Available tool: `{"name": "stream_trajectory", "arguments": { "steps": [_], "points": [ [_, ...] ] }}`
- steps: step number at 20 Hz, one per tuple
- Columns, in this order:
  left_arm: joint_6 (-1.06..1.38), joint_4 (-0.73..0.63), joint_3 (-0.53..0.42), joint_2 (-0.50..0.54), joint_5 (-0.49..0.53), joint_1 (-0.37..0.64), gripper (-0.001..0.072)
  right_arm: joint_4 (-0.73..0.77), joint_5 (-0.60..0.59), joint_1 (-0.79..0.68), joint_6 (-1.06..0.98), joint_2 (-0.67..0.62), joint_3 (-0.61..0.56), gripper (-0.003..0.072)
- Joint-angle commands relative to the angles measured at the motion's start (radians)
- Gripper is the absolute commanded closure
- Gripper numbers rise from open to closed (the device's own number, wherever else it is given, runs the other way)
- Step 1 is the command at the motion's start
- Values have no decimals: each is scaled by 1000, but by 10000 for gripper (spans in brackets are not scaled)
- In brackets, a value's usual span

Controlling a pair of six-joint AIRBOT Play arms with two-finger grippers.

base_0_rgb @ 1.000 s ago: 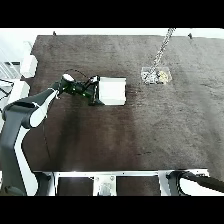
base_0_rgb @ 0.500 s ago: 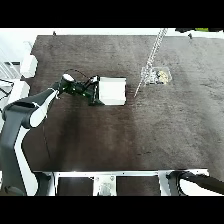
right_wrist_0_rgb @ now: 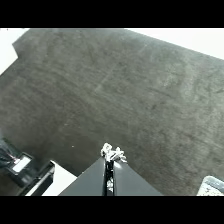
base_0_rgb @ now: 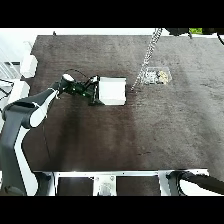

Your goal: Fold the box and place the chain.

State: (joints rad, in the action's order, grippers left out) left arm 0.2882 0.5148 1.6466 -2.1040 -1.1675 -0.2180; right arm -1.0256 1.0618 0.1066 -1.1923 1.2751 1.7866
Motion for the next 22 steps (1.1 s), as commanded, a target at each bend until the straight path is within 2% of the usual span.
{"name": "stream_trajectory", "arguments": {
  "steps": [1,6,10,16,22],
  "points": [
    [1,0,0,0,0,0,333,24,3,21,14,0,0,678],
    [0,0,0,0,0,0,333,24,0,79,36,1,0,678],
    [0,0,0,0,0,0,333,26,-59,108,49,0,0,678],
    [0,0,0,0,0,0,333,136,-134,137,119,0,1,677],
    [0,0,0,0,0,0,333,136,-161,143,124,0,8,677]
  ]
}}
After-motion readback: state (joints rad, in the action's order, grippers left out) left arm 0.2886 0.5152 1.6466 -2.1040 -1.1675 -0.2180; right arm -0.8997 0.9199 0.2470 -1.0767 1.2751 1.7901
